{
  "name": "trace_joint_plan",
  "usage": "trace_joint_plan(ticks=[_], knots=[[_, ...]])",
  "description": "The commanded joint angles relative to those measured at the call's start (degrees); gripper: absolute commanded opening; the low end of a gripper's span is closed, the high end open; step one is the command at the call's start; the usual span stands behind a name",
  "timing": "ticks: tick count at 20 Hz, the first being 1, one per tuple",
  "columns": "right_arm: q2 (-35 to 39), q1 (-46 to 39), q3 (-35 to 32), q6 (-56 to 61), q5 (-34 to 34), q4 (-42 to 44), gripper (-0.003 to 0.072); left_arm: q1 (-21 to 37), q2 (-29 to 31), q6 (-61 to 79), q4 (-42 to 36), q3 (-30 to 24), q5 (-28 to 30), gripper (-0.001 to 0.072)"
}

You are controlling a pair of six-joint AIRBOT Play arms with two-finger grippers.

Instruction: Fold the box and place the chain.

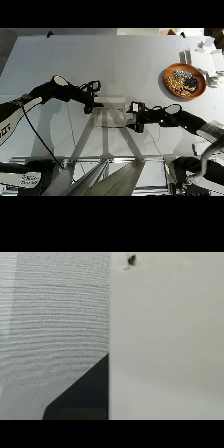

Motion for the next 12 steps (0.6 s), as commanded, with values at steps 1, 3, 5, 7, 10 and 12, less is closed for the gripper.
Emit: trace_joint_plan(ticks=[1,3,5,7,10,12], knots=[[-0.7,0.9,0.0,2.4,-0.8,6.2,0.0712,0.0,0.0,0.0,0.0,0.0,0.0,0.0003],[-0.7,0.9,0.0,4.5,-1.0,7.5,0.0711,0.0,0.0,0.0,0.0,0.0,0.0,0.0003],[-0.7,0.9,0.0,8.4,-1.3,7.2,0.0709,0.0,0.0,0.0,0.0,0.0,0.0,0.0003],[-0.3,0.9,0.0,13.8,-1.6,7.0,0.0706,0.0,0.0,0.0,0.0,0.0,0.0,0.0003],[1.2,0.8,0.2,15.0,-2.1,5.7,0.0705,0.0,0.0,0.0,0.0,0.0,0.0,0.0003],[1.6,0.0,0.5,14.9,-2.1,4.5,0.0702,0.0,0.0,0.0,0.0,0.0,0.0,0.0003]])
